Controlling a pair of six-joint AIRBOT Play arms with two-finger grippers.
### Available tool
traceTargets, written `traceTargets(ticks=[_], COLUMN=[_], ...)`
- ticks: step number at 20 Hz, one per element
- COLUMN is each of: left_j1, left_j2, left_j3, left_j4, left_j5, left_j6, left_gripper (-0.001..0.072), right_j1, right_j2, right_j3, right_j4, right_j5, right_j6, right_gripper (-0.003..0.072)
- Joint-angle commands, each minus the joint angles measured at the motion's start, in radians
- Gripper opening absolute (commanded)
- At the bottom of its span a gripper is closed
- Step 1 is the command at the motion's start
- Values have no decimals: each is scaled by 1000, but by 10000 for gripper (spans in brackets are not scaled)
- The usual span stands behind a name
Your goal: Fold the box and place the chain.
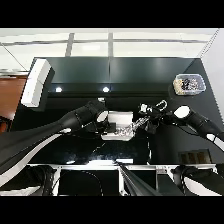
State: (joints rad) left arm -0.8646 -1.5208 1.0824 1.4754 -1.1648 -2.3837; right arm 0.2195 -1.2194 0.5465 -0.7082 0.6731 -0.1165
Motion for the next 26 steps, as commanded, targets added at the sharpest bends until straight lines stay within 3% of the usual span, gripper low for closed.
traceTargets(ticks=[1,8,9,10,12,13,14,19,22,26], left_j1=[0,0,0,0,0,0,0,0,0,0], left_j2=[0,0,0,0,0,0,0,0,0,0], left_j3=[0,0,0,0,0,0,0,0,0,0], left_j4=[0,0,0,0,0,0,0,0,0,0], left_j5=[0,0,0,0,0,0,0,0,0,0], left_j6=[0,0,0,0,0,0,0,0,0,0], left_gripper=[32,32,32,32,32,31,32,32,32,32], right_j1=[1,1,1,1,1,1,1,0,-15,-49], right_j2=[-11,-11,-11,-11,-11,-11,-11,50,172,345], right_j3=[0,0,0,0,0,0,0,0,10,84], right_j4=[2,0,0,0,0,0,0,-12,-60,-66], right_j5=[-10,27,31,31,31,35,41,79,104,224], right_j6=[54,122,137,155,163,163,165,330,529,668], right_gripper=[720,720,684,543,350,92,16,15,15,15])
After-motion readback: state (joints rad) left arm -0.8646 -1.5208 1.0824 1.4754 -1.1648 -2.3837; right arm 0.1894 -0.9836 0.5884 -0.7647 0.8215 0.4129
